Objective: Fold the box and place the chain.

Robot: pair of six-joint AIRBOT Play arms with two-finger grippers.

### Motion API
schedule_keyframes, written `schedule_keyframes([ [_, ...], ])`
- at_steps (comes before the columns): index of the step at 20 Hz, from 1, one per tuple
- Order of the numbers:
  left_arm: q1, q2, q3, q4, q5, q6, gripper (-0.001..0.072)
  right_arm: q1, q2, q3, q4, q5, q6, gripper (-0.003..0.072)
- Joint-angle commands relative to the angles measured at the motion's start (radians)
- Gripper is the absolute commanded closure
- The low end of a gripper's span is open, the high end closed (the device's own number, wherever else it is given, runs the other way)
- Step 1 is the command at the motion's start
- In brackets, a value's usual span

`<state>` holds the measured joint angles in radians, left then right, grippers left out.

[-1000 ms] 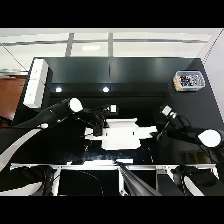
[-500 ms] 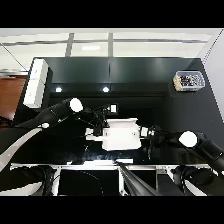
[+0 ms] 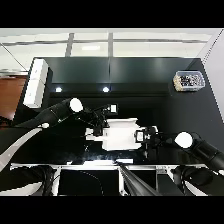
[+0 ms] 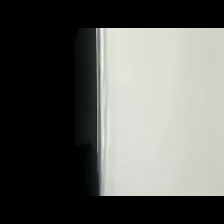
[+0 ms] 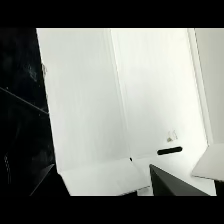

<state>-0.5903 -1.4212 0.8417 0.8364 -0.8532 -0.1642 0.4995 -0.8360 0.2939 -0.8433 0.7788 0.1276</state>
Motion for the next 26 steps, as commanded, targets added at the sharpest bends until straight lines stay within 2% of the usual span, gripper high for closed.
schedule_keyframes([
  [1,0.000,-0.002,-0.001,0.000,0.003,0.000,0.0681,0.019,-0.004,0.000,0.098,-0.071,-0.013,-0.0017],
  [3,-0.001,-0.002,-0.001,0.000,0.003,0.000,0.0680,0.036,-0.005,0.000,0.135,-0.139,-0.013,-0.0018],
  [5,-0.001,-0.002,-0.001,-0.006,0.000,0.000,0.0681,0.035,-0.004,0.010,0.117,-0.155,-0.011,-0.0018],
  [11,-0.001,-0.002,-0.001,-0.011,-0.015,0.000,0.0681,-0.004,-0.004,0.114,0.022,-0.124,0.079,-0.0017],
  [16,-0.001,-0.002,-0.001,-0.011,-0.014,0.000,0.0681,-0.050,-0.008,0.116,0.023,-0.093,0.074,-0.0018],
  [23,-0.001,-0.002,-0.001,-0.011,-0.014,0.000,0.0682,-0.051,-0.063,0.116,0.073,-0.147,0.020,-0.0018],
  [26,-0.001,-0.001,-0.001,0.016,0.010,0.000,0.0684,-0.049,-0.063,0.116,0.129,-0.082,-0.055,-0.0017],
])
